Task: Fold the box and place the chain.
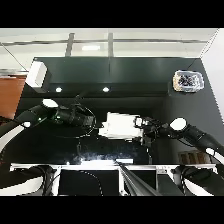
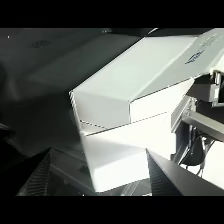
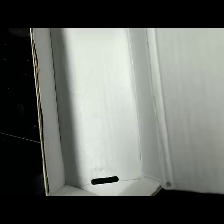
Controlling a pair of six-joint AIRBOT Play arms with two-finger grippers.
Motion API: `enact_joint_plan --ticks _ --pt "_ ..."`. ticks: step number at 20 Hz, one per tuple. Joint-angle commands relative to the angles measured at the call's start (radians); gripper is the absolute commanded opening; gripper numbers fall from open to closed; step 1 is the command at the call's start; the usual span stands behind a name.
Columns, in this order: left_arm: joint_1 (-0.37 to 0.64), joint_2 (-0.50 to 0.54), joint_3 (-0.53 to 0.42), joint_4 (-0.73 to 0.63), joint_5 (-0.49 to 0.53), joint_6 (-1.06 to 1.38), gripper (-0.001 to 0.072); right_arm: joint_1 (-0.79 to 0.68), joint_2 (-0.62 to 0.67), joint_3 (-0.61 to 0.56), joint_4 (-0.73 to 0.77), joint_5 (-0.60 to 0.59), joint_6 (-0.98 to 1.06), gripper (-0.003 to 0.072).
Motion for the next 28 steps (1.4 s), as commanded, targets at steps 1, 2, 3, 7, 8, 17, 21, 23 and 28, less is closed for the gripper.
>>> enact_joint_plan --ticks 1,2,3,7,8,17,21,23,28 --pt "-0.036 0.001 0.045 0.039 -0.024 -0.056 0.0712 0.0 0.0 0.0 0.0 0.0 0.0 0.0095" --pt "-0.061 0.001 0.057 0.041 -0.016 -0.067 0.0705 0.0 0.0 0.0 0.0 0.0 0.0 0.0095" --pt "-0.084 0.001 0.067 0.041 -0.005 -0.083 0.0705 0.0 0.0 0.0 0.0 0.0 0.0 0.0095" --pt "-0.156 0.001 0.097 0.041 0.039 -0.169 0.0675 0.0 0.0 0.0 0.0 0.0 0.0 0.0095" --pt "-0.169 0.001 0.103 0.045 0.053 -0.19 0.0675 0.0 0.0 0.0 0.0 0.0 0.0 0.0095" --pt "-0.352 0.0 0.25 0.473 0.166 -0.693 0.0674 0.0 0.0 0.0 0.0 0.0 0.0 0.0095" --pt "-0.436 0.0 0.289 0.586 0.185 -0.817 0.0674 0.0 0.0 0.0 0.0 0.0 0.0 0.0095" --pt "-0.462 0.0 0.295 0.62 0.203 -0.864 0.0588 0.0 0.0 0.0 0.0 0.0 0.0 0.0095" --pt "-0.491 0.0 0.301 0.681 0.22 -0.931 0.057 0.0 0.0 0.0 0.0 0.0 0.0 0.0095"
